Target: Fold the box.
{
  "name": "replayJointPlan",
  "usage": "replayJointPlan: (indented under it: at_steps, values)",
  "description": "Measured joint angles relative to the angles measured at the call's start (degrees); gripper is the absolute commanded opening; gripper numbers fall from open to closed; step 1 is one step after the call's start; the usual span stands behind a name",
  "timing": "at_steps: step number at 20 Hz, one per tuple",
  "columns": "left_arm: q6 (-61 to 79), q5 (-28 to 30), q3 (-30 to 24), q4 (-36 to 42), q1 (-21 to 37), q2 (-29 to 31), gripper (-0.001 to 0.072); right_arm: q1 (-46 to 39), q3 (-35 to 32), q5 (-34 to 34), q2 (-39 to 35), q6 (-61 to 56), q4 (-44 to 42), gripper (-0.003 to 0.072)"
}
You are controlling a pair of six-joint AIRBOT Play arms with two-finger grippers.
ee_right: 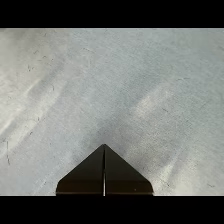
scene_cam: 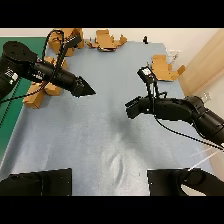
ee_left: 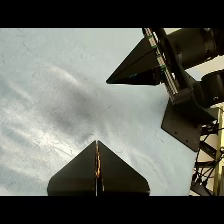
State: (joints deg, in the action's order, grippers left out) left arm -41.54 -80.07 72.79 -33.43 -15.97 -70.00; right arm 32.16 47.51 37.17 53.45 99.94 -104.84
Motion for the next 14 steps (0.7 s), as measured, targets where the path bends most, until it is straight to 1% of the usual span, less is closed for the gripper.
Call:
replayJointPlan:
  at_steps: [6,7,8,10,11,12,14]
  values:
    - [0.0,0.0,0.0,0.0,0.0,0.0,0.0021,0.0,0.1,0.7,-0.1,-0.6,-0.4,0.0009]
    - [0.0,0.0,0.0,0.0,0.0,0.0,0.0021,-0.1,0.3,0.9,-0.2,-1.7,-0.6,0.0037]
    - [0.0,0.0,0.0,0.0,0.0,0.0,0.0021,-0.6,0.8,1.5,-0.2,-3.5,-0.7,0.0107]
    - [0.0,0.0,0.0,0.0,0.0,0.0,0.0021,-2.7,3.0,3.8,-0.3,-6.4,-0.8,0.0124]
    - [0.0,0.0,0.0,0.0,0.0,0.0,0.0021,-4.2,4.7,5.3,-0.3,-7.4,-0.9,0.0292]
    - [0.0,0.0,0.0,0.0,0.0,0.0,0.0021,-6.3,7.0,7.0,-0.2,-8.1,-0.8,0.0378]
    - [0.0,0.0,0.0,0.0,0.0,0.0,0.0021,-11.6,12.4,10.5,-0.2,-9.1,0.1,0.0452]
